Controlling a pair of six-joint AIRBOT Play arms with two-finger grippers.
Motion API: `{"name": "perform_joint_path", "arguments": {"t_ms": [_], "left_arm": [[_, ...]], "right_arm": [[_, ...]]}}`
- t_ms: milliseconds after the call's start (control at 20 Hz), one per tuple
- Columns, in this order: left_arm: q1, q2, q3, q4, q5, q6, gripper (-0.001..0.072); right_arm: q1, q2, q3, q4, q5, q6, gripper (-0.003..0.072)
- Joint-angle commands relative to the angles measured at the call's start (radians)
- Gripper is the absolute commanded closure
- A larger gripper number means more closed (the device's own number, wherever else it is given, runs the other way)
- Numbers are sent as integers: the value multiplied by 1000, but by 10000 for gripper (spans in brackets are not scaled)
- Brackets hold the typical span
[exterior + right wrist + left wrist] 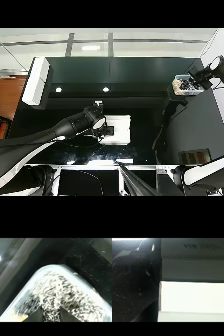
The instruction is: Fold the box and place the chain.
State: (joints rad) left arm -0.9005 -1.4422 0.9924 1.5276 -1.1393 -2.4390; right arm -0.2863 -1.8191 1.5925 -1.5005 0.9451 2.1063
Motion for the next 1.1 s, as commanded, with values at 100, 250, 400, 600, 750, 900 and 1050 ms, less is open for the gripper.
{"name": "perform_joint_path", "arguments": {"t_ms": [100, 250, 400, 600, 750, 900, 1050], "left_arm": [[0, 0, 0, 0, 0, 0, 676], [0, 0, 0, 1, 0, 0, 676], [0, 0, 0, 1, 0, 0, 676], [0, 0, 0, 1, 1, 0, 676], [0, 0, 0, 1, 1, 0, 676], [0, 0, 0, 1, 4, 0, 676], [0, 0, 0, 1, 5, 0, 676]], "right_arm": [[0, 132, 93, 83, 171, -272, 645], [0, 293, 93, 139, 175, -380, 646], [0, 444, 93, 201, 171, -462, 647], [0, 640, 116, 332, 176, -563, 646], [0, 722, 204, 394, 228, -582, 647], [0, 738, 333, 547, 243, -582, 646], [1, 746, 436, 653, 323, -599, 645]]}}
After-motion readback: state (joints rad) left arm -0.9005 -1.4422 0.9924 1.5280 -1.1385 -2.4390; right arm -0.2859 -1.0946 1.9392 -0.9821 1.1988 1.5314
